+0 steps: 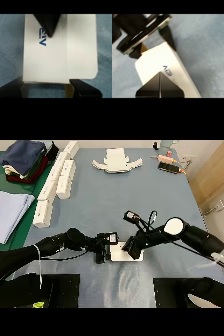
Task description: Fold the box.
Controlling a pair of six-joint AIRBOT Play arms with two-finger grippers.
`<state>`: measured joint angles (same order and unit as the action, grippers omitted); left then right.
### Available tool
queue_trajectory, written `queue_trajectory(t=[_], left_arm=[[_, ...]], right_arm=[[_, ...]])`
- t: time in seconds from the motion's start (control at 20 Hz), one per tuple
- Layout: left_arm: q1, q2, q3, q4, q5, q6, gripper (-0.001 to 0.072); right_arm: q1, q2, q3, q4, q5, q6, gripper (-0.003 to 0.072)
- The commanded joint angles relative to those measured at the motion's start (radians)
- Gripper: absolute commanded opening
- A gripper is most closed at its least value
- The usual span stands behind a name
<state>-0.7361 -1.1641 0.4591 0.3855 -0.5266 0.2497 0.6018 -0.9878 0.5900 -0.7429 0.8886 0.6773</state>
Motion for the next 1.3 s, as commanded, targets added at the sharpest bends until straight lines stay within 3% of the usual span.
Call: queue_trajectory(t=[0.0, 0.2, 0.3, 0.55, 0.65, 0.75, 0.95, 1.25], left_arm=[[0.000, 0.000, 0.001, 0.000, 0.000, 0.000, 0.0401], [0.000, 0.000, 0.001, 0.000, 0.000, 0.000, 0.0402], [0.000, 0.000, 0.001, 0.000, 0.000, 0.000, 0.0401], [0.000, 0.000, 0.001, 0.000, 0.000, 0.000, 0.0401], [0.000, 0.000, 0.001, 0.000, 0.000, 0.000, 0.0401], [0.000, 0.000, 0.001, 0.000, 0.000, 0.000, 0.0401], [0.000, 0.000, 0.001, 0.000, 0.000, 0.000, 0.0401], [0.000, 0.000, 0.001, 0.000, 0.000, 0.000, 0.0402]], right_arm=[[0.108, 0.084, -0.055, -0.080, -0.140, -0.024, 0.0004], [0.187, 0.111, -0.059, -0.255, -0.201, -0.024, 0.0016], [0.201, 0.113, -0.056, -0.307, -0.208, -0.024, 0.0107], [0.204, 0.165, -0.055, -0.371, -0.208, -0.057, 0.0476], [0.204, 0.189, -0.055, -0.380, -0.205, -0.106, 0.0482], [0.204, 0.193, -0.057, -0.380, -0.187, -0.148, 0.0543], [0.236, 0.187, -0.077, -0.439, -0.196, -0.173, 0.0543], [0.310, 0.181, -0.118, -0.599, -0.316, -0.124, 0.0544]])
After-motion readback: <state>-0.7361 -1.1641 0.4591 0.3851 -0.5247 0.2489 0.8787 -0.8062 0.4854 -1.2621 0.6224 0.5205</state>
